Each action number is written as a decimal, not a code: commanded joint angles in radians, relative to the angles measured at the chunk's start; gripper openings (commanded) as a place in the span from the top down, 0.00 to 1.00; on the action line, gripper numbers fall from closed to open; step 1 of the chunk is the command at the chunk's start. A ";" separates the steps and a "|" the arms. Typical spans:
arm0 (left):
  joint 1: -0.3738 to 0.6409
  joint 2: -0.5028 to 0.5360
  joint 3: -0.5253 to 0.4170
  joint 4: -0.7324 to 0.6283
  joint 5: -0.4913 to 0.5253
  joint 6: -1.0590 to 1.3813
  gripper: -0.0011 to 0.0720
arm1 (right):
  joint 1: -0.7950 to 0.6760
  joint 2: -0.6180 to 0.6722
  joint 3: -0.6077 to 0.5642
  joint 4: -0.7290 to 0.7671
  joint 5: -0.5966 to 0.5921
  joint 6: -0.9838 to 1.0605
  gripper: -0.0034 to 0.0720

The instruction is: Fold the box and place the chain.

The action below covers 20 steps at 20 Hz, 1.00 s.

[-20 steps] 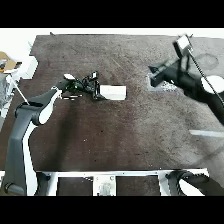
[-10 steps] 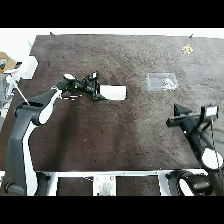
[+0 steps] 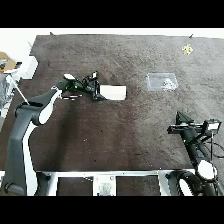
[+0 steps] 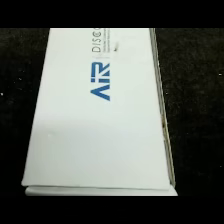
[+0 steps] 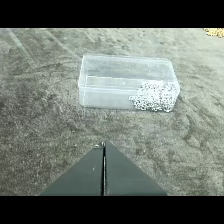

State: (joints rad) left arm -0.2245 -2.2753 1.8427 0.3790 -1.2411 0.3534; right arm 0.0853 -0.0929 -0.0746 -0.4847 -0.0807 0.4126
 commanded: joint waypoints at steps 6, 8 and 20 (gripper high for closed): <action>0.002 0.153 0.003 -0.030 0.051 -0.193 0.97 | 0.000 0.008 -0.006 0.000 -0.003 0.056 0.96; 0.007 0.240 0.003 -0.022 0.125 -0.283 0.97 | 0.000 0.008 -0.006 0.000 -0.004 0.056 0.96; 0.361 0.766 -0.031 0.501 0.496 -1.161 0.98 | 0.000 0.008 -0.006 0.000 -0.004 0.060 0.95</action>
State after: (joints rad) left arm 0.0345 -1.6115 1.8324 0.6823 -0.8017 -0.5663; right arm 0.0853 -0.0856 -0.0807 -0.4854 -0.0849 0.4717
